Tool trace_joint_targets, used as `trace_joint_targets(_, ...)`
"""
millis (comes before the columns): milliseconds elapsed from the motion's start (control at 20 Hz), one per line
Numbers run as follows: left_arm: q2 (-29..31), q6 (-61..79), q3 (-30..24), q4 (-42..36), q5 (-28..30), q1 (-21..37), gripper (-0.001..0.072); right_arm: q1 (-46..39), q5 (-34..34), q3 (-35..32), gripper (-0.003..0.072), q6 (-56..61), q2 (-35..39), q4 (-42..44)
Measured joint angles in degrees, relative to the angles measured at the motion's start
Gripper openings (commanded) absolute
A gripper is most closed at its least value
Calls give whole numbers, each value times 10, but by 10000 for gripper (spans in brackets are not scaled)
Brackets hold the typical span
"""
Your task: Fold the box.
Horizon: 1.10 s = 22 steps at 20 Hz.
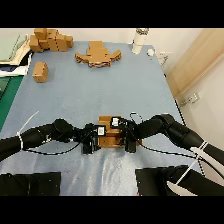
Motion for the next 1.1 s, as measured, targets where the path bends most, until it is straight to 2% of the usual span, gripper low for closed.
trace_joint_targets(50,0,0,0,0,0,0,528,0,0,0,267,0,0,0)
trace_joint_targets(200,0,0,0,0,0,0,528,0,2,0,414,0,0,2)
trace_joint_targets(300,0,0,0,0,0,0,528,1,2,0,463,0,0,5)
trace_joint_targets(350,0,0,0,0,0,0,528,1,3,0,575,0,0,6)
trace_joint_targets(400,0,0,0,0,0,0,528,1,5,0,598,0,0,6)
trace_joint_targets(650,0,0,0,0,0,0,528,1,9,0,581,0,0,13)
trace_joint_targets(700,0,0,0,0,0,0,528,1,9,0,528,0,0,13)
trace_joint_targets(750,0,0,0,0,0,0,528,1,9,0,351,2,0,13)
trace_joint_targets(850,0,0,0,0,0,0,528,1,0,0,235,24,1,4)
trace_joint_targets(900,0,0,0,0,0,0,528,1,-5,0,74,49,3,-15)
trace_joint_targets(1100,0,0,0,0,0,0,528,0,-24,2,20,244,30,-140)
